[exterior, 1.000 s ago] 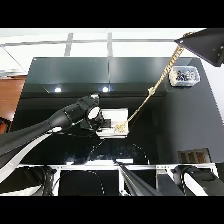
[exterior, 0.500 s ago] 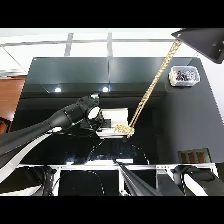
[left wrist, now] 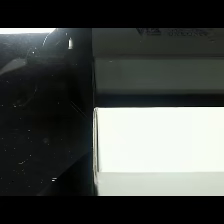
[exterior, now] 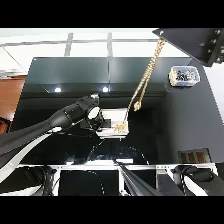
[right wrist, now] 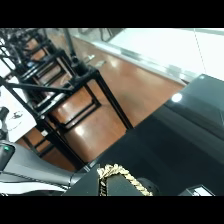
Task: Fold the box and place the chain.
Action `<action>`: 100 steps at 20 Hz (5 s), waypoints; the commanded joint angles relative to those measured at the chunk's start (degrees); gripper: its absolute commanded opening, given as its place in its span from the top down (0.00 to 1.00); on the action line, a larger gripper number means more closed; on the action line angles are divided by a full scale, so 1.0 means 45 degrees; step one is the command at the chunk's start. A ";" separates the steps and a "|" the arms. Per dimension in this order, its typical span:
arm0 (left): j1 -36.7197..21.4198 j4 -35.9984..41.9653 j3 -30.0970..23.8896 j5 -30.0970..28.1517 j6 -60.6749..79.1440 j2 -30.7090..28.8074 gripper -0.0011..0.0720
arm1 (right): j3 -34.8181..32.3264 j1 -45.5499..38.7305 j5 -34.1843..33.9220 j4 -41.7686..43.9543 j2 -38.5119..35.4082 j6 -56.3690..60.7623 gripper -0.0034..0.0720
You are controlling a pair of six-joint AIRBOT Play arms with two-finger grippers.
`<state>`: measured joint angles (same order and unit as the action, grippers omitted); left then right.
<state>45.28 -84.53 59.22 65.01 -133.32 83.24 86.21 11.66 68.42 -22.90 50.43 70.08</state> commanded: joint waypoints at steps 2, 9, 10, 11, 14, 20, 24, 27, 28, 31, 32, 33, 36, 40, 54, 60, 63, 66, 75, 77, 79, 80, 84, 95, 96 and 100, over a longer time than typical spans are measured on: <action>-0.0005 -0.0005 0.0010 -0.0005 0.0005 0.0005 0.95 | 0.0015 0.0243 -0.0442 -0.0301 0.0024 0.0000 0.94; -0.0005 -0.0005 0.0010 -0.0010 0.0005 0.0005 0.95 | 0.0015 0.0544 -0.0476 -0.0306 0.0189 -0.0005 0.94; -0.0005 -0.0005 0.0010 -0.0005 0.0005 0.0005 0.95 | 0.0015 0.0544 -0.0476 -0.0311 0.0189 -0.0010 0.94; -0.0005 -0.0005 0.0010 -0.0010 0.0005 0.0005 0.95 | 0.0015 0.0544 -0.0505 -0.0359 0.0189 -0.0010 0.94; -0.0005 -0.0005 0.0010 -0.0005 0.0005 0.0005 0.95 | 0.0015 0.0510 -0.0704 -0.1073 0.0185 -0.0005 0.94; -0.0005 -0.0005 0.0010 -0.0005 0.0005 0.0005 0.95 | 0.0257 0.0107 -0.0665 -0.1792 0.0185 0.0053 0.94; -0.0005 -0.0005 0.0010 -0.0005 0.0005 0.0005 0.95 | 0.0355 0.0053 -0.0403 -0.1836 0.0189 0.0282 0.94; -0.0005 0.0000 0.0010 -0.0005 0.0005 0.0005 0.95 | 0.0355 0.0058 -0.0219 -0.1603 0.0189 0.0379 0.94; -0.0005 -0.0005 0.0010 -0.0005 0.0005 0.0005 0.95 | 0.0355 0.0058 -0.0219 -0.1200 0.0189 0.0369 0.94; -0.0005 -0.0005 0.0010 -0.0010 0.0005 0.0005 0.95 | 0.0355 0.0058 -0.0379 0.0029 0.0189 0.0330 0.94; -0.0005 -0.0010 0.0010 -0.0010 0.0005 0.0005 0.95 | 0.0355 0.0068 -0.0379 0.0097 0.0189 0.0335 0.94; -0.0005 -0.0010 0.0010 -0.0010 0.0005 0.0005 0.95 | 0.0355 0.0136 -0.0408 0.0083 0.0189 0.0335 0.94; -0.0005 -0.0005 0.0010 -0.0010 0.0005 0.0005 0.95 | 0.0345 0.0631 -0.0899 0.0087 0.0262 0.0335 0.94; -0.0005 -0.0005 0.0010 -0.0005 0.0005 0.0005 0.95 | 0.0345 0.1156 -0.1035 -0.0010 0.0733 0.0335 0.94; -0.0005 -0.0010 0.0010 -0.0010 0.0005 0.0005 0.95 | -0.5984 0.2370 -0.1005 -0.2977 0.1617 0.1545 0.94; -0.0005 -0.0010 0.0010 -0.0087 0.0005 0.0005 0.95 | -0.8514 0.2827 -0.3240 -0.2924 0.2064 0.1671 0.93; -0.0010 -0.0005 0.0010 -0.0102 0.0005 0.0005 0.95 | -0.8582 0.3070 -0.3264 -0.2997 0.2531 0.1671 0.58; -0.0005 0.0000 0.0010 -0.0092 0.0005 0.0005 0.95 | -0.8505 0.2113 -0.2579 -0.3347 0.2336 0.1666 0.58; -0.0005 -0.0107 0.0010 -0.0452 0.0015 0.0058 0.95 | -0.8510 -0.0510 -0.1559 -0.4838 0.1588 0.1661 0.58; -0.0005 -0.0097 0.0044 -0.0432 0.0010 0.0058 0.94 | -0.8510 -0.0262 -0.1647 -0.4847 0.1588 0.1661 0.58; 0.0000 -0.0083 0.0267 -0.0330 -0.0005 0.0044 0.73 | -0.8510 -0.0019 -0.1666 -0.5008 0.1588 0.1661 0.58; 0.0000 -0.0092 0.0413 -0.0262 0.0000 -0.0039 0.32 | -0.8510 0.0044 -0.1676 -0.5163 0.1588 0.1666 0.58; 0.0049 -0.0884 0.0384 -0.0500 0.2399 -0.1394 0.16 | -0.8510 0.0068 -0.1851 -0.5406 0.1588 0.1671 0.58; -0.5440 0.1020 -0.8106 -0.4993 0.7252 -1.1142 0.16 | -0.8510 0.0073 -0.2370 -0.5411 0.1593 0.1671 0.58; -0.6164 0.4148 -0.8704 -0.5042 1.1463 -1.1278 0.16 | -0.8510 0.0073 -0.2361 -0.5406 0.1593 0.1676 0.58; -0.7053 0.8782 -0.9466 -0.4415 2.1192 -1.0729 0.15 | -0.8510 0.0087 -0.2273 -0.5401 0.1593 0.1885 0.58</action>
<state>17.93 -65.30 21.08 46.22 -74.63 35.57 47.94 11.99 58.00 -47.24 57.60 77.93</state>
